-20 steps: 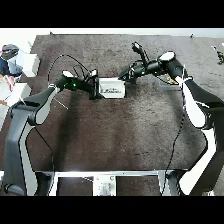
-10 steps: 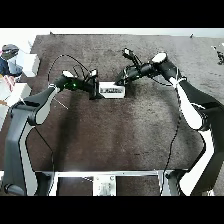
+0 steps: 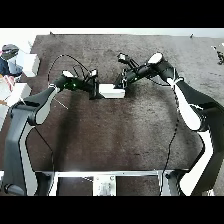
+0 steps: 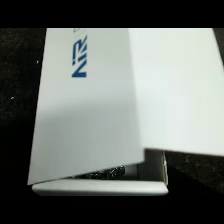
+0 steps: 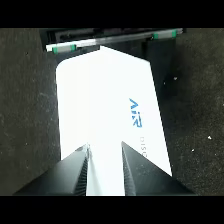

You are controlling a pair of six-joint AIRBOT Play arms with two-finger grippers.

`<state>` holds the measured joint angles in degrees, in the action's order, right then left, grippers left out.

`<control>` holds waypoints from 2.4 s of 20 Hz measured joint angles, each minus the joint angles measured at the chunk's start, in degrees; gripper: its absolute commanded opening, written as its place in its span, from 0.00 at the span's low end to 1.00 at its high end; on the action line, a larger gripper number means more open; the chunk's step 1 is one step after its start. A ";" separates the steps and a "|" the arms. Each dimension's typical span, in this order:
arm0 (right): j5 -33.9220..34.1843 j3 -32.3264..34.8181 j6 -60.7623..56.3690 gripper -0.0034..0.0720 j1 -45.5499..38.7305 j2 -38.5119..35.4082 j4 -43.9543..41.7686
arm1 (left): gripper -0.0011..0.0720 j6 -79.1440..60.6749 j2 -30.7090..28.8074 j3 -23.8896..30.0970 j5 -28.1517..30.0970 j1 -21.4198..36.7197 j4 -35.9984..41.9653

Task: Fold the box and place the chain.

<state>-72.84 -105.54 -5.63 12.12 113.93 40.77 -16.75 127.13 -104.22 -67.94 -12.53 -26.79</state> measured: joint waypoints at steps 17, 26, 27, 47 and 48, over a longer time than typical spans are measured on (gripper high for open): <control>7.67 -0.07 -0.07 0.36 1.49 -1.62 6.14 | 0.75 0.04 0.02 0.00 0.09 0.07 0.09; 7.72 -0.07 -1.36 0.33 3.06 -1.62 9.86 | 0.75 0.00 0.02 0.00 0.09 0.07 0.07; 7.67 -0.07 -1.38 0.33 3.13 -1.62 9.97 | 0.75 0.00 0.02 0.00 0.09 0.07 0.07; 3.74 3.52 -1.77 0.32 0.90 -2.71 0.24 | 0.75 -0.11 0.02 0.00 -0.15 0.02 -0.04; 3.67 3.54 -1.75 0.10 0.37 -2.69 -2.08 | 0.75 -0.09 0.02 0.00 -0.13 0.02 -0.02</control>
<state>-69.17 -102.00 -7.38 12.49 111.24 38.70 -16.84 127.15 -104.22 -68.07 -12.51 -26.81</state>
